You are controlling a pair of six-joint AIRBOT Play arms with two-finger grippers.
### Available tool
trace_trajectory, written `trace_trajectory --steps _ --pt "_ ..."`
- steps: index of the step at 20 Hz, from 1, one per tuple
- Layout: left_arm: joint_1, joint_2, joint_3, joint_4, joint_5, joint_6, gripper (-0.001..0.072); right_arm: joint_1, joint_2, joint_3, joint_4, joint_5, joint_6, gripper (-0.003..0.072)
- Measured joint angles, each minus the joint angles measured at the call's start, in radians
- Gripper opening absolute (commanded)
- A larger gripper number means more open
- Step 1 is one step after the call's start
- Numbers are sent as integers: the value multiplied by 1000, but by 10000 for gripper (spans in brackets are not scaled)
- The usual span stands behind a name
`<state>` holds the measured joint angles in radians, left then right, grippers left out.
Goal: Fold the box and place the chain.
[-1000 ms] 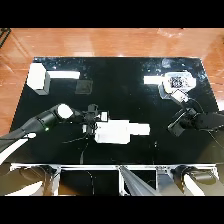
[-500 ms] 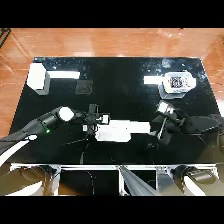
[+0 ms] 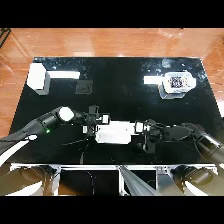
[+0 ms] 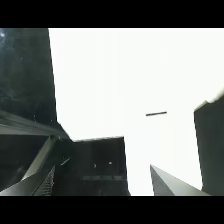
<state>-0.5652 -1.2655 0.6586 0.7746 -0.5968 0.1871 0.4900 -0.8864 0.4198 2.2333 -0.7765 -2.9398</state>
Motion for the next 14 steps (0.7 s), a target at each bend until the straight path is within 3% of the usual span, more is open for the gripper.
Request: trace_trajectory --steps 5,14 --pt "0 0 0 2 -17 -6 24 74 -61 -2 20 89 -35 700" --pt "0 0 0 3 -20 -10 24 116 -95 -2 112 127 -45 700"
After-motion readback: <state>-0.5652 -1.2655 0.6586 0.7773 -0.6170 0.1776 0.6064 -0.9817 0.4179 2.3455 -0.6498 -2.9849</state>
